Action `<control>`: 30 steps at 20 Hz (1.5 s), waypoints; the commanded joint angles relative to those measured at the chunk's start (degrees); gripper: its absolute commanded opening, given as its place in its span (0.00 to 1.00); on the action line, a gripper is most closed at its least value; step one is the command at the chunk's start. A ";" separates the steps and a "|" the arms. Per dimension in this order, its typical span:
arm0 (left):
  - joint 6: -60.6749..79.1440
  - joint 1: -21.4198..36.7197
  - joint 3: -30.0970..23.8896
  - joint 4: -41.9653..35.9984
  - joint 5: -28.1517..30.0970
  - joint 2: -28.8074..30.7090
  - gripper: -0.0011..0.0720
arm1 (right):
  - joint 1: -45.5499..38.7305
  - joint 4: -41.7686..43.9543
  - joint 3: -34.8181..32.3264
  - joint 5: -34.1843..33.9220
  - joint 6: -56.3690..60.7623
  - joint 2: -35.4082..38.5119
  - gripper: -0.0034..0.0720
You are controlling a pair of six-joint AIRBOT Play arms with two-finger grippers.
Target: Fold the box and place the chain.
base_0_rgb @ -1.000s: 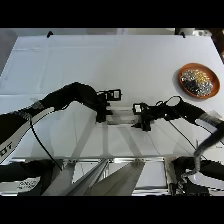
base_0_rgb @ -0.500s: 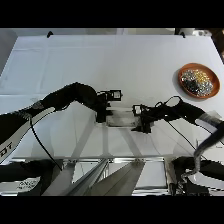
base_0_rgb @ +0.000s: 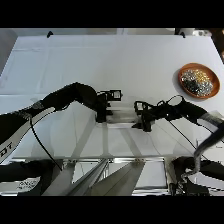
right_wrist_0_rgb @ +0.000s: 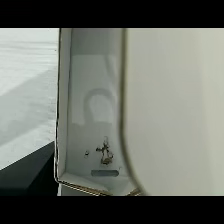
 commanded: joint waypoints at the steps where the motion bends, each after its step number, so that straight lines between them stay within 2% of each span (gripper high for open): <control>1: 0.04 0.07 0.02 0.00 0.02 0.02 0.04 | -0.11 -0.46 0.02 -1.38 0.11 0.04 0.64; 8: 0.02 0.07 0.02 0.00 0.02 0.02 0.04 | 3.15 -2.16 0.00 -6.23 0.17 0.04 0.61; 9: 0.02 0.07 0.02 0.00 0.02 0.02 0.04 | 3.21 -2.16 0.00 -6.78 0.17 0.04 0.56; 30: 0.02 0.07 0.02 0.00 0.02 0.02 0.04 | 3.21 -2.16 0.00 -8.28 0.24 0.04 0.57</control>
